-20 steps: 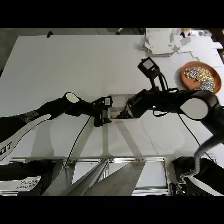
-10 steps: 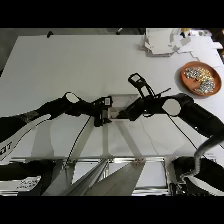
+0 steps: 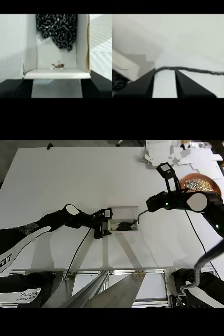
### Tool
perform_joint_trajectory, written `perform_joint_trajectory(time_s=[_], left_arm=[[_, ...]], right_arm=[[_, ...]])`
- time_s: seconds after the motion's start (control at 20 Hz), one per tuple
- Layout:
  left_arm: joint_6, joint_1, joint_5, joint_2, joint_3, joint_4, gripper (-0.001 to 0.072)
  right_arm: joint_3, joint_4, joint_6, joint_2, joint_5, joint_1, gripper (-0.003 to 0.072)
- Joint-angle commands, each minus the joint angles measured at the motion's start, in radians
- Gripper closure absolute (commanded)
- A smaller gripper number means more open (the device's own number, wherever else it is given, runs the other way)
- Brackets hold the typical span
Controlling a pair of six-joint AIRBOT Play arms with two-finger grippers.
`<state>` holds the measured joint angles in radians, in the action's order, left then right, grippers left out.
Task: Fold the box and place the chain.
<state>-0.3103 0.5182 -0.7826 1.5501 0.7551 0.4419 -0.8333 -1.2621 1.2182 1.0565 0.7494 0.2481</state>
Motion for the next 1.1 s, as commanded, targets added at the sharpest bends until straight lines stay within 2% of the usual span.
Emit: perform_joint_trajectory(time_s=[0.0,0.2,0.45,1.05], left_arm=[[0.000,0.001,0.000,-0.001,0.000,0.000,0.0437],[0.000,0.001,0.000,-0.001,0.000,0.000,0.0437],[0.000,0.001,0.000,-0.001,0.000,0.000,0.0437],[0.000,0.001,0.000,-0.001,0.000,0.000,0.0437]], right_arm=[[-0.004,-0.050,0.002,0.096,-0.037,-0.093,0.0261],[-0.006,-0.114,-0.014,0.213,-0.087,-0.101,0.0285],[-0.048,-0.211,0.061,0.318,-0.046,-0.101,0.0288],[-0.074,-0.256,0.094,0.407,-0.024,-0.101,0.0350]])
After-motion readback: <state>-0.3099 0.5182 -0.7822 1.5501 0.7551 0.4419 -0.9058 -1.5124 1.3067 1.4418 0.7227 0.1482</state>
